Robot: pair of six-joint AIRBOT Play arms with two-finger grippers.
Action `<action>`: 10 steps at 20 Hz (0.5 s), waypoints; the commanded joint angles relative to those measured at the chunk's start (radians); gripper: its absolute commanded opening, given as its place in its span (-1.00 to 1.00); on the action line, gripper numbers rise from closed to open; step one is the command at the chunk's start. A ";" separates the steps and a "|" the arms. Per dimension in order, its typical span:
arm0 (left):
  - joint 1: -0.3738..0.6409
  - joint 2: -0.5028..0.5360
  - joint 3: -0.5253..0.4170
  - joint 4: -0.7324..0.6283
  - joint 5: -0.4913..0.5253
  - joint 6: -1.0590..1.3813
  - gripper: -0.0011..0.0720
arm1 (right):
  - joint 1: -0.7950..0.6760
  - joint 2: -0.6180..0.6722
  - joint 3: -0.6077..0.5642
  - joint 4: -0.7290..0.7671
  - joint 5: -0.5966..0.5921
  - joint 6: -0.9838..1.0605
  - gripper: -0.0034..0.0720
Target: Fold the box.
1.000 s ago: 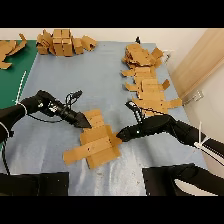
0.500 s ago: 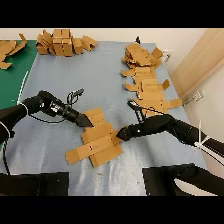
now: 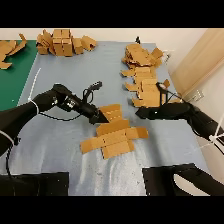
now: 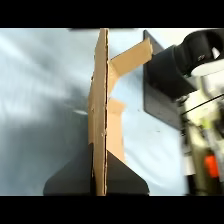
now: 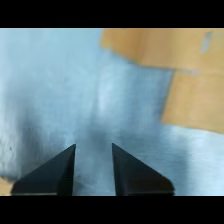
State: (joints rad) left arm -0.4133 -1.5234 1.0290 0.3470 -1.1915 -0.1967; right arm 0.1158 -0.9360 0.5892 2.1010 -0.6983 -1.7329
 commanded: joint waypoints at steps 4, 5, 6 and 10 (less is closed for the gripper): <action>-0.076 0.031 0.003 0.112 0.097 0.130 -0.94 | -0.053 0.043 0.020 -0.014 -0.004 0.032 -0.90; -0.080 0.031 0.001 0.123 0.110 0.130 -0.94 | -0.053 0.042 0.020 -0.013 0.000 0.032 -0.90; -0.090 0.035 -0.001 0.130 0.139 0.129 -0.94 | -0.053 0.042 0.020 -0.012 0.002 0.031 -0.90; -0.175 0.103 -0.028 0.132 0.343 0.166 -0.94 | -0.053 0.032 0.020 -0.015 0.002 0.031 -0.90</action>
State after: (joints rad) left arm -0.5385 -1.4605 1.0199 0.4644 -0.9894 -0.0647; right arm 0.0647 -0.8993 0.6083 2.0876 -0.6983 -1.7020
